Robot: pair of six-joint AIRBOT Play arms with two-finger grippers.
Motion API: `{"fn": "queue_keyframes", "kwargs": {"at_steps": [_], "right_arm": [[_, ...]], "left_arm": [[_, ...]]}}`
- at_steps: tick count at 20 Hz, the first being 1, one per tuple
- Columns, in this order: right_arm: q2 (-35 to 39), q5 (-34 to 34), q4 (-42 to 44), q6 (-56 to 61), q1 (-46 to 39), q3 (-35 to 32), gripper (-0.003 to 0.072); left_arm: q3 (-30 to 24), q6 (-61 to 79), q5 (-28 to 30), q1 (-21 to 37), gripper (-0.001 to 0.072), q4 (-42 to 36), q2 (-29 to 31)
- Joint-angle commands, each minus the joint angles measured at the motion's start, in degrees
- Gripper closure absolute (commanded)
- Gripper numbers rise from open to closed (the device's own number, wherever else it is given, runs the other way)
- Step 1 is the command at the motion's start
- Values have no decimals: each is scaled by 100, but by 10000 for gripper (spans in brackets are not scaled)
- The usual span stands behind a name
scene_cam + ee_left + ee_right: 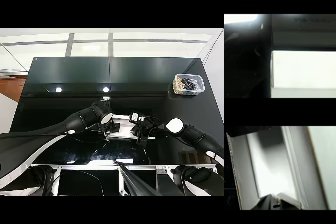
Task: Fold the box and place the chain.
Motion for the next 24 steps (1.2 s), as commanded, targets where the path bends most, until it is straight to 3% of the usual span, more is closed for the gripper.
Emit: {"fn": "queue_keyframes", "kwargs": {"at_steps": [1,7,8,11,15,20,24], "right_arm": [[160,114,-52,221,-160,20,599],[1252,2415,-1161,2623,-1974,282,604],[1342,2444,-1261,3239,-2380,282,641],[1294,2090,-1405,5169,-3289,238,643],[824,2057,-1611,6002,-3941,177,642],[-363,2682,-822,6063,-3696,168,641],[-793,2262,-269,6063,-2955,168,632]], "left_arm": [[4,7,-17,0,679,20,0],[4,7,31,2,679,35,0],[4,7,31,2,679,35,0],[4,7,28,2,678,31,0],[4,7,33,2,678,22,-4],[4,7,26,2,679,22,-4],[4,7,26,2,679,22,-4]]}}
